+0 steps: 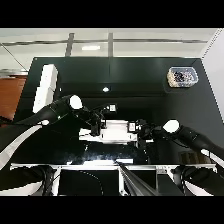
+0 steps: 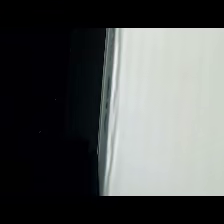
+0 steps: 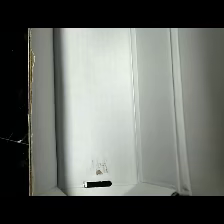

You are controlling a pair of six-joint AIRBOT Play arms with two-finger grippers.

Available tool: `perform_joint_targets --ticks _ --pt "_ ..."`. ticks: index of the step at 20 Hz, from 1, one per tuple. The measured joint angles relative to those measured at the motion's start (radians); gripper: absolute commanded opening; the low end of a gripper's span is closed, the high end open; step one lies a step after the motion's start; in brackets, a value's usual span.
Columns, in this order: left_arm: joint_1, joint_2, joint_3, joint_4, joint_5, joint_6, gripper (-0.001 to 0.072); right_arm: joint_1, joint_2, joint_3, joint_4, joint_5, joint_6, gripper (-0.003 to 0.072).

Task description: Fold the box and place the chain.

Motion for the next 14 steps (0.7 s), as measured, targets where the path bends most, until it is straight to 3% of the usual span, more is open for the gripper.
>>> perform_joint_targets --ticks 4,5,6,14 --pt "0.0 0.0 0.0 0.0 0.0 0.0 0.0034 0.001 0.0 0.0 0.0 -0.003 0.0 0.0702" --pt "0.0 0.0 0.0 0.0 0.0 0.0 0.0058 0.001 0.0 0.0 0.001 -0.003 0.0 0.0575" --pt "0.0 0.0 0.0 0.0 0.001 0.0 0.0164 0.001 0.0 0.0 0.001 -0.002 0.0 0.0474" --pt "0.001 0.034 0.0 0.01 0.001 0.0 0.0201 0.001 0.0 0.0 0.002 -0.005 0.001 0.0474"
